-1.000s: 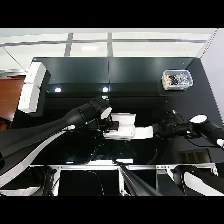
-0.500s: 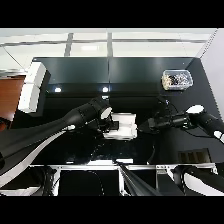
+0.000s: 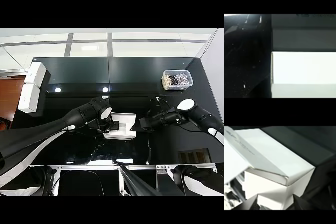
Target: Fold the box and place the chain.
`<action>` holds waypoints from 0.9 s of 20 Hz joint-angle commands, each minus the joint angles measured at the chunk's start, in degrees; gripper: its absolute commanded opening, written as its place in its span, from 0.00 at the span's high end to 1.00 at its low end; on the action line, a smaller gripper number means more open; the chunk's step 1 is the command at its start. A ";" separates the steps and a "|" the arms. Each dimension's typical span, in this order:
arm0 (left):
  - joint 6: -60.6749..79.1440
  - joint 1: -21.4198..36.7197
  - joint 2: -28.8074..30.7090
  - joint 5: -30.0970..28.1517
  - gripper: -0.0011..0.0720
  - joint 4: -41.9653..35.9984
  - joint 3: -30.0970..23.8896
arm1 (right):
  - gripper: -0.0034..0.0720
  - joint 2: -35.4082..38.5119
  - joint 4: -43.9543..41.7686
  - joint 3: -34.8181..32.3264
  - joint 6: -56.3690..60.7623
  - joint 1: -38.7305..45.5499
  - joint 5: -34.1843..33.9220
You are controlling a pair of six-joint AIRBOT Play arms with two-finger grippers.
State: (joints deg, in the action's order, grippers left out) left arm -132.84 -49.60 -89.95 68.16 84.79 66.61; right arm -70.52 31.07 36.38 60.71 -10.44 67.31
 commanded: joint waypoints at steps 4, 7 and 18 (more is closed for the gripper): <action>0.02 0.02 0.00 -0.13 0.95 -0.02 0.00 | 0.49 -0.04 12.26 5.97 14.51 -7.04 -2.62; 0.02 0.02 0.00 -0.13 0.95 -0.04 0.00 | 0.49 -0.07 18.29 7.08 20.48 -9.94 -4.04; 0.20 0.02 0.00 -0.31 0.95 0.00 0.00 | 0.49 -5.03 41.59 14.91 50.14 -23.63 -5.05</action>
State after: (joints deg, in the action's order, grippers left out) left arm -132.79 -49.60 -89.95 67.88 84.68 66.61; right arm -73.67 64.82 47.99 100.29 -30.50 60.97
